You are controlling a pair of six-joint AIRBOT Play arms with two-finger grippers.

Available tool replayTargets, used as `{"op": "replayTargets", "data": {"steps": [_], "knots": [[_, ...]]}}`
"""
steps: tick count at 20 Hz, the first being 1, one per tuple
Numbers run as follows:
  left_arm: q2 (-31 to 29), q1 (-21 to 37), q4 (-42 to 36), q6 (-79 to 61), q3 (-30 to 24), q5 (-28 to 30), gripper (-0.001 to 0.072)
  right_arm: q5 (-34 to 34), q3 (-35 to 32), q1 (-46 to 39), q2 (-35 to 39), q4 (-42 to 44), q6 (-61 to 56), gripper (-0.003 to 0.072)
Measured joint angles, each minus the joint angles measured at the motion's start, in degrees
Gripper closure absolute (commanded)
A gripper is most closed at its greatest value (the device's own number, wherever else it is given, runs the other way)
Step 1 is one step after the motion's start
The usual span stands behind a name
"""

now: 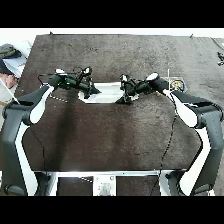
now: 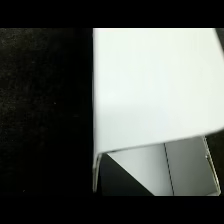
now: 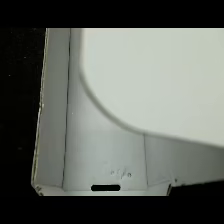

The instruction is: Fold the box and place the chain.

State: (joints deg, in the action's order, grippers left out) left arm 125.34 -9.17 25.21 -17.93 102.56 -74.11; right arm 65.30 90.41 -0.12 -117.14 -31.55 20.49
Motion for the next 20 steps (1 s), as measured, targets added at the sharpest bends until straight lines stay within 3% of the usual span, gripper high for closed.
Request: {"op": "replayTargets", "data": {"steps": [20], "knots": [[0.00, 0.00, -0.02, 0.02, 0.00, 0.00, 0.0696, 0.15, -0.02, 0.61, 0.00, 1.49, 0.81, 0.0087]]}}
